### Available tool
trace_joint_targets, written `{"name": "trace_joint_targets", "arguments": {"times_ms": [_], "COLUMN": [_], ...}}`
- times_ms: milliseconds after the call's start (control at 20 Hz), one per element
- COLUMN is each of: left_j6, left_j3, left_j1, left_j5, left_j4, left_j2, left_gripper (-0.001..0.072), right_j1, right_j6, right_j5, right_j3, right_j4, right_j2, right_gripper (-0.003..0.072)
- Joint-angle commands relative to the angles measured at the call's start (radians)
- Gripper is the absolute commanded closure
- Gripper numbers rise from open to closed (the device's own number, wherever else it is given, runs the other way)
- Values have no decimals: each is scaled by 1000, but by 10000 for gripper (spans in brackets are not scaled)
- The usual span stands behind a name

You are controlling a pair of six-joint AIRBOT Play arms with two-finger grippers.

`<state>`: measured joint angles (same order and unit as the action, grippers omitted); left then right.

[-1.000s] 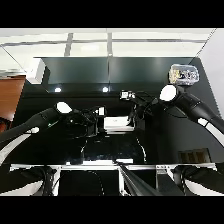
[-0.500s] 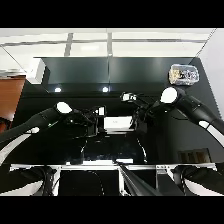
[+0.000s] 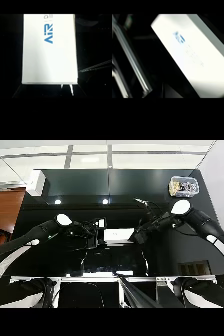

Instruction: Fold the box and place the chain.

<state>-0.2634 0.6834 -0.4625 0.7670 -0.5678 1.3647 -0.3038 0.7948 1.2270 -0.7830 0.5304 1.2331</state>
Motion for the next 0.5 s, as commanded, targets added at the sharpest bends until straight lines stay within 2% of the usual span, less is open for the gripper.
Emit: {"name": "trace_joint_targets", "arguments": {"times_ms": [0, 150, 300, 450], "left_j6": [-1, -1, -1, -1], "left_j3": [1, 1, 1, 1], "left_j1": [-1, -1, -1, -1], "left_j5": [0, 0, 0, 0], "left_j4": [0, 0, 0, 0], "left_j2": [1, 1, 1, 1], "left_gripper": [312, 313, 312, 313], "right_j1": [-19, -46, -47, -47], "right_j6": [-2, 4, 74, 96], "right_j5": [-96, -156, -218, -231], "right_j3": [60, 60, 60, 60], "right_j4": [-258, -233, -147, -84], "right_j2": [53, 115, 149, 151], "right_gripper": [677, 677, 676, 676]}}
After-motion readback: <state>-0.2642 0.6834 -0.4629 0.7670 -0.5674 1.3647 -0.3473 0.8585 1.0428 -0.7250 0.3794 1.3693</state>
